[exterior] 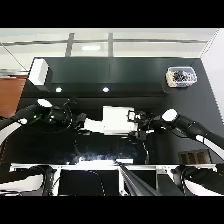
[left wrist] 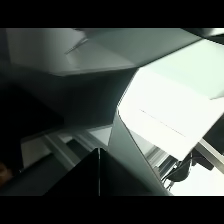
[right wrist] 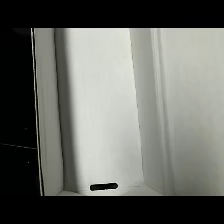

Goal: Fold the box and place the chain.

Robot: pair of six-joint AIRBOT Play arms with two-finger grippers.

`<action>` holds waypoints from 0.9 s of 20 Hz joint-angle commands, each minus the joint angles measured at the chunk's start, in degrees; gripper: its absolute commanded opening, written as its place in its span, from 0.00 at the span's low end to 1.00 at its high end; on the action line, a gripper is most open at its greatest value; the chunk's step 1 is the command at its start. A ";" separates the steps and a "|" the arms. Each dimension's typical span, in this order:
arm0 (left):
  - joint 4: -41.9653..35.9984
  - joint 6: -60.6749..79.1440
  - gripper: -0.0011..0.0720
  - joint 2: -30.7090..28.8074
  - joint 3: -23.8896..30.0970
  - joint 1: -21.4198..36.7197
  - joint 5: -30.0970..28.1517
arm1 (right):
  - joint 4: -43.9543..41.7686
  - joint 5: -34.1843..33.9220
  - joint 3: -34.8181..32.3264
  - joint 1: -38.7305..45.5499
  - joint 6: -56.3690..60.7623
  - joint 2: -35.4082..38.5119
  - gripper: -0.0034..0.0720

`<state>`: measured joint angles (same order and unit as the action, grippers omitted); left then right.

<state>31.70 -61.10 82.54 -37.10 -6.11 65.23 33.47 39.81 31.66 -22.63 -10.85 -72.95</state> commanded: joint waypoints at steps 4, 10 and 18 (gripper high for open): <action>-3.04 8.46 0.94 -2.51 -2.08 0.57 6.08 | -0.02 0.02 0.00 0.00 0.00 0.04 0.29; -1.90 7.58 0.96 -3.02 -4.00 -4.15 4.33 | -0.02 0.02 0.00 0.00 0.00 0.04 0.29; 16.87 -16.46 0.94 -3.02 -11.26 -18.47 -8.07 | -0.02 0.02 0.00 0.00 0.02 0.04 0.29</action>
<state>40.34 -68.18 79.57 -45.87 -20.23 61.87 33.47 39.81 31.66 -22.63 -10.85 -72.95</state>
